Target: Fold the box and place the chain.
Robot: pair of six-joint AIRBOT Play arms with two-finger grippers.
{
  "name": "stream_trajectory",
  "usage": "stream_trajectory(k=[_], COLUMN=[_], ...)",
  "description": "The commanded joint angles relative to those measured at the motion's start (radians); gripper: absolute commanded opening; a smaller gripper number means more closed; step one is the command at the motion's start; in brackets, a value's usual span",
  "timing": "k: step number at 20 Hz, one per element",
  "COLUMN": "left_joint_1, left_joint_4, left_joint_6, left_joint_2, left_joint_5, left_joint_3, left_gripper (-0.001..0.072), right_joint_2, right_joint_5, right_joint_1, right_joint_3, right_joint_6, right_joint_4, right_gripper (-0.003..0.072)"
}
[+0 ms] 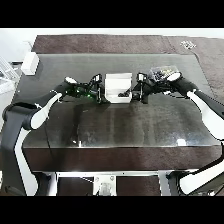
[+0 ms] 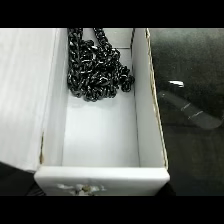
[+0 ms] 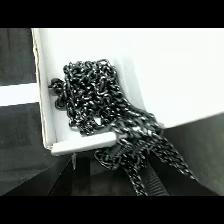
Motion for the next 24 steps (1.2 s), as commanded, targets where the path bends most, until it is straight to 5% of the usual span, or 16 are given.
stream_trajectory(k=[1, 7, 12, 14, 15, 24], left_joint_1=[0.001, 0.001, 0.001, 0.001, 0.001, 0.001], left_joint_4=[0.0, 0.0, -0.001, -0.001, -0.001, -0.001], left_joint_6=[0.0, 0.0, 0.0, 0.0, 0.0, 0.0], left_joint_2=[0.0, 0.0, 0.0, 0.0, 0.0, 0.0], left_joint_5=[-0.001, -0.008, -0.009, -0.009, -0.009, -0.009], left_joint_3=[0.0, 0.0, 0.0, 0.0, 0.0, 0.0], left_gripper=[0.0484, 0.0484, 0.0484, 0.0484, 0.0484, 0.0484], right_joint_2=[-0.02, -0.035, -0.042, -0.041, -0.039, 0.139], right_joint_5=[-0.002, -0.099, -0.124, -0.127, -0.134, -0.138], right_joint_1=[0.007, 0.019, 0.021, 0.021, 0.021, -0.01], right_joint_3=[0.002, 0.003, 0.006, 0.006, 0.006, 0.017], right_joint_6=[-0.023, -0.03, -0.029, -0.02, 0.003, 0.236], right_joint_4=[0.008, 0.007, 0.007, 0.007, 0.007, -0.016], right_gripper=[0.0542, 0.0512, 0.0259, 0.0051, 0.0008, 0.0007])
